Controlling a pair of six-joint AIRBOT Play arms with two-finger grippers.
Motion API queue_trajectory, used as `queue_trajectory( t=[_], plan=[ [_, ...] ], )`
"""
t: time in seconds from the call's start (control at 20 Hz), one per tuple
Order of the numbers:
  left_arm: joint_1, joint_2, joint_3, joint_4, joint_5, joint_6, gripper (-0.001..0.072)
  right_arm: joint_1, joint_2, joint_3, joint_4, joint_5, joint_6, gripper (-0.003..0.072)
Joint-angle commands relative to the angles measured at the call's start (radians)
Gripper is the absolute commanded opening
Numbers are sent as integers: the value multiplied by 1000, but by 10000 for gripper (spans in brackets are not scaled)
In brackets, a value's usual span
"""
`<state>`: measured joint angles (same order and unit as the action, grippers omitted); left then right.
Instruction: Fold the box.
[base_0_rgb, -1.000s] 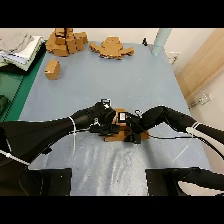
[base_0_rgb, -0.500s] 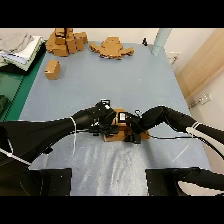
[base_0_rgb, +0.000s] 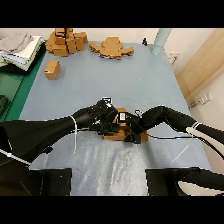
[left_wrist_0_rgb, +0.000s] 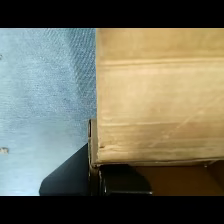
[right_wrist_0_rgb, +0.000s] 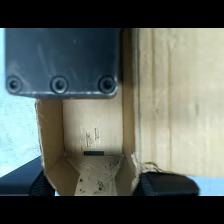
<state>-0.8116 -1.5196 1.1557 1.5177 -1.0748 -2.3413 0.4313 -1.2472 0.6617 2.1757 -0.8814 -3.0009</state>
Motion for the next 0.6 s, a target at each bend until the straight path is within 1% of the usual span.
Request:
queue_trajectory(
  t=[0.0,0.05,0.1,0.15,0.2,0.35,0.55],
  plan=[
    [1,0,6,29,-19,0,16,0,0,0,0,0,0,599],
    [1,0,6,29,-11,0,20,1,0,0,0,0,0,600],
    [1,0,6,29,2,0,231,0,0,0,0,0,0,600],
    [1,0,6,28,12,-2,510,0,0,0,1,0,0,600],
    [1,0,6,28,12,-2,531,1,0,0,0,0,0,599],
    [1,1,7,27,-5,-2,533,1,0,0,0,0,0,600],
    [6,14,34,28,-124,12,533,1,0,0,0,0,0,600]
  ],
)
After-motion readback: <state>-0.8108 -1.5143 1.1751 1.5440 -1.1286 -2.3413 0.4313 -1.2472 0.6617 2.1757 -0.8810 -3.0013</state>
